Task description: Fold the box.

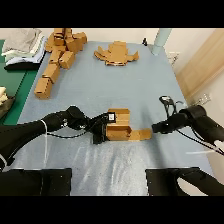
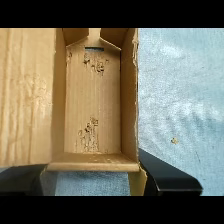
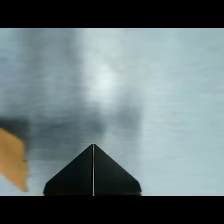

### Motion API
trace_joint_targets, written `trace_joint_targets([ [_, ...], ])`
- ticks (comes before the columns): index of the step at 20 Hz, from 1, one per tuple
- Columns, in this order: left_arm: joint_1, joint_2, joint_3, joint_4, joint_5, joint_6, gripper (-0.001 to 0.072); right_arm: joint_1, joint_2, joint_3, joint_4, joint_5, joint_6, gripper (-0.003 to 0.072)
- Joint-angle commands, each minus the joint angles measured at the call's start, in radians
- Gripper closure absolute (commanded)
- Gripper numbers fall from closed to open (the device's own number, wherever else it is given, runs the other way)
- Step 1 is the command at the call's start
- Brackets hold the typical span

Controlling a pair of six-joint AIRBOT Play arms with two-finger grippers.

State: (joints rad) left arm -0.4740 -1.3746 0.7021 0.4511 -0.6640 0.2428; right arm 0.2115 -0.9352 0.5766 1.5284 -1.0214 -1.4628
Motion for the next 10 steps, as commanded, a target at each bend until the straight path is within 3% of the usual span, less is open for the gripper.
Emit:
trace_joint_targets([
  [1,0.0,0.0,0.0,0.0,0.0,0.001,0.0186,-0.008,-0.112,-0.004,0.368,0.014,-0.151,0.0684],
  [3,0.0,0.0,0.0,0.0,0.0,0.001,0.0186,0.033,-0.125,-0.003,0.432,0.023,-0.189,0.0684],
  [10,0.0,0.0,0.0,0.0,0.0,0.001,0.0187,0.114,-0.123,0.01,0.439,0.049,-0.188,0.0684],
])
